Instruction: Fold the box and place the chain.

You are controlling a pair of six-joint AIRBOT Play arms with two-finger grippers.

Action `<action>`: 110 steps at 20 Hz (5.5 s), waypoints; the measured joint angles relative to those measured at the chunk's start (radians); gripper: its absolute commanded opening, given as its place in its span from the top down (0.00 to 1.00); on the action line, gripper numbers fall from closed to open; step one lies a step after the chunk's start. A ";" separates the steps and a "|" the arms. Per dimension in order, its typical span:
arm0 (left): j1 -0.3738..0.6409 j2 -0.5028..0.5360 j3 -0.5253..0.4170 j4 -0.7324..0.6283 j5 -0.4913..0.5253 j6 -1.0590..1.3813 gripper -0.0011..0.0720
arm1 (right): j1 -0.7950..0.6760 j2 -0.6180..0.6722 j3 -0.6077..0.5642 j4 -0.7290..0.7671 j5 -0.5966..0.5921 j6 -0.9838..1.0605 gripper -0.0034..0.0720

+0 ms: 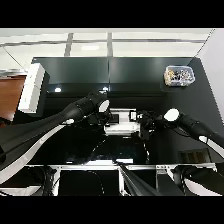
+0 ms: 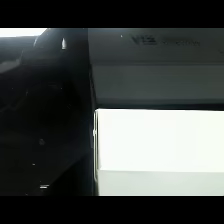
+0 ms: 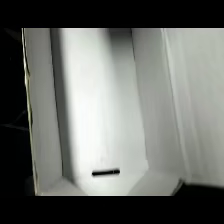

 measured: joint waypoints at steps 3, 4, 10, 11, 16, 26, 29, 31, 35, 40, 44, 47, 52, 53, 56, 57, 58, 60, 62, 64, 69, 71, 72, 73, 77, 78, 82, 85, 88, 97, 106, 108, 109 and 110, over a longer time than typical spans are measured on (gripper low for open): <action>0.000 0.000 0.000 0.001 0.000 0.003 0.95 | 0.000 0.047 0.001 -0.056 0.023 0.062 0.00; 0.000 0.000 0.000 0.001 0.000 0.005 0.95 | 0.000 0.056 0.001 -0.068 0.021 0.072 0.00; 0.000 0.000 0.000 -0.005 0.000 0.008 0.95 | 0.002 0.076 0.001 -0.093 0.008 0.067 0.06; 0.000 0.000 0.000 -0.006 0.000 0.008 0.95 | 0.002 0.077 0.001 -0.093 0.006 0.055 0.23; 0.000 0.000 0.000 -0.007 0.001 0.010 0.95 | 0.002 0.079 0.001 -0.093 0.011 0.002 0.62; 0.000 0.000 0.000 -0.005 -0.003 0.010 0.95 | 0.001 0.052 0.001 0.093 0.019 -0.013 0.62; 0.000 0.000 0.000 -0.006 0.001 0.010 0.95 | 0.001 0.016 0.001 0.181 0.022 -0.012 0.62; 0.000 0.000 0.000 -0.007 0.001 0.010 0.95 | 0.001 -0.003 0.001 0.209 0.025 -0.012 0.64; 0.000 0.000 0.000 -0.012 0.007 0.008 0.95 | 0.002 -0.019 0.001 0.235 0.029 -0.009 0.31; 0.000 0.000 0.000 -0.010 0.005 0.009 0.95 | 0.002 -0.023 0.001 0.229 0.025 0.028 0.27; 0.000 0.000 0.000 -0.011 0.008 0.008 0.95 | 0.002 -0.024 0.001 0.211 0.035 0.067 0.88; 0.000 0.000 0.000 -0.012 0.005 0.008 0.95 | -0.011 -0.006 0.010 0.157 0.074 0.204 0.88; 0.001 0.000 0.000 -0.010 0.005 0.008 0.95 | -0.201 0.052 0.094 -0.017 0.397 0.561 0.94; 0.001 0.000 0.000 -0.010 0.005 0.008 0.95 | -0.264 0.060 0.099 -0.023 0.442 0.613 0.94; 0.002 0.000 0.000 -0.008 0.005 0.008 0.95 | -0.478 0.074 0.075 0.036 0.460 0.766 0.94; 0.002 0.000 0.000 -0.008 0.004 0.008 0.95 | -0.539 0.076 0.058 0.067 0.433 0.814 0.94; 0.002 0.000 0.000 -0.008 0.004 0.008 0.95 | -0.594 0.078 0.040 0.097 0.402 0.862 0.94; 0.002 0.000 0.000 -0.008 0.003 0.008 0.95 | -0.671 0.079 0.003 0.138 0.340 0.954 0.94; 0.002 0.000 0.000 -0.008 0.003 0.008 0.95 | -0.701 0.067 -0.027 0.154 0.301 1.028 0.94; 0.002 0.000 0.000 -0.008 0.002 0.010 0.95 | -0.686 0.034 -0.044 0.161 0.299 1.069 0.94; 0.002 0.000 0.000 -0.008 0.003 0.010 0.95 | -0.519 -0.052 -0.059 0.176 0.332 1.072 0.94; 0.002 0.000 0.000 -0.008 0.002 0.010 0.95 | -0.464 -0.066 -0.060 0.201 0.342 1.043 0.94; 0.002 0.000 0.000 -0.008 0.002 0.010 0.95 | -0.447 -0.070 -0.060 0.211 0.344 1.030 0.94; 0.002 0.000 0.000 -0.009 0.002 0.010 0.95 | -0.436 -0.073 -0.058 0.219 0.353 1.022 0.94; 0.002 0.000 0.000 -0.009 0.002 0.009 0.95 | -0.414 -0.079 -0.041 0.237 0.396 0.994 0.27; 0.002 0.000 0.000 -0.009 0.002 0.009 0.95 | -0.411 -0.079 -0.036 0.237 0.405 0.990 0.11; 0.002 0.000 0.000 -0.008 0.002 0.009 0.95 | -0.404 -0.080 -0.014 0.274 0.428 0.983 0.13; 0.002 0.000 0.000 -0.009 0.002 0.009 0.95 | -0.372 -0.080 0.003 0.306 0.451 0.983 0.33; 0.002 0.000 0.000 -0.008 0.002 0.009 0.95 | -0.311 -0.080 0.049 0.312 0.456 1.017 0.33; 0.002 0.000 0.000 -0.009 0.005 0.009 0.95 | -0.110 -0.080 0.241 -0.035 0.424 1.426 0.33; 0.002 -0.001 0.000 -0.007 0.008 0.007 0.95 | 0.123 -0.083 0.359 -0.367 0.356 1.798 0.54; 0.002 -0.001 0.000 -0.008 0.011 0.007 0.95 | 0.158 -0.084 0.372 -0.437 0.351 1.875 0.54; 0.002 -0.001 0.000 -0.008 0.011 0.007 0.95 | 0.174 -0.087 0.377 -0.466 0.349 1.910 0.54; 0.002 -0.001 0.000 -0.008 0.011 0.008 0.95 | 0.186 -0.091 0.380 -0.490 0.348 1.939 0.54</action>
